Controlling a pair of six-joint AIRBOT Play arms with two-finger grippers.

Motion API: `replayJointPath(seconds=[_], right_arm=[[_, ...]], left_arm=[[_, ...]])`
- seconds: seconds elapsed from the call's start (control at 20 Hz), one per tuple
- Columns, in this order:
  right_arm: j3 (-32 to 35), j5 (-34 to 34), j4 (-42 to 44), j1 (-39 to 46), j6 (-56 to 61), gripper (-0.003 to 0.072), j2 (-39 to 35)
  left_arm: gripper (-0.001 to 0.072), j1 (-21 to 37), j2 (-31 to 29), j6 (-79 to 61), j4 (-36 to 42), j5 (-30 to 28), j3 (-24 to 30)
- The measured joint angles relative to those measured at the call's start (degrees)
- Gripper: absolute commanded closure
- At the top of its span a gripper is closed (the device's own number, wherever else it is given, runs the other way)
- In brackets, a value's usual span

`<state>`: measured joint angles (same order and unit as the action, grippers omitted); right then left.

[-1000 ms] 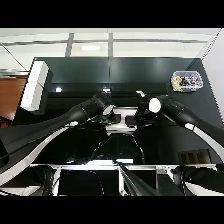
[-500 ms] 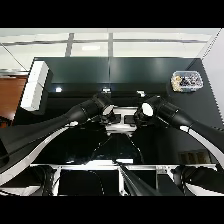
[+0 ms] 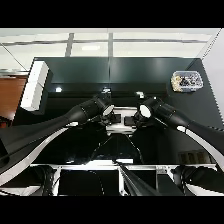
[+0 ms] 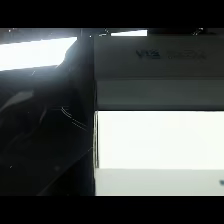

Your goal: Fold the box and place the chain.

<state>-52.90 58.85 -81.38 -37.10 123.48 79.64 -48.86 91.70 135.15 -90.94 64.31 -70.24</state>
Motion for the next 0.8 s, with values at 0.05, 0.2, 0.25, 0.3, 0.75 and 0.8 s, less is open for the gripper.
replayJointPath(seconds=[0.05,0.2,0.25,0.3,0.75,0.8], right_arm=[[0.0,-0.3,0.0,0.0,0.0,0.0483,0.0],[0.0,-0.3,0.6,-0.1,0.3,0.0674,0.0],[0.0,-0.3,0.5,-0.1,0.7,0.0675,0.0],[0.0,-0.4,0.5,-0.2,0.7,0.0674,0.0],[-0.8,-0.1,0.4,0.2,-0.4,0.0296,-0.3],[-1.5,0.7,0.4,0.4,-1.1,0.0296,-0.5]], left_arm=[[0.0683,0.0,0.0,0.0,0.0,0.2,0.0],[0.0683,0.0,0.0,0.0,0.1,0.1,0.0],[0.0683,0.0,0.0,0.3,0.3,0.1,0.0],[0.0683,0.0,0.0,0.2,0.3,0.1,0.0],[0.0683,0.0,0.0,0.0,-0.1,0.0,0.0],[0.0683,0.0,0.0,0.0,-0.1,0.0,0.0]])
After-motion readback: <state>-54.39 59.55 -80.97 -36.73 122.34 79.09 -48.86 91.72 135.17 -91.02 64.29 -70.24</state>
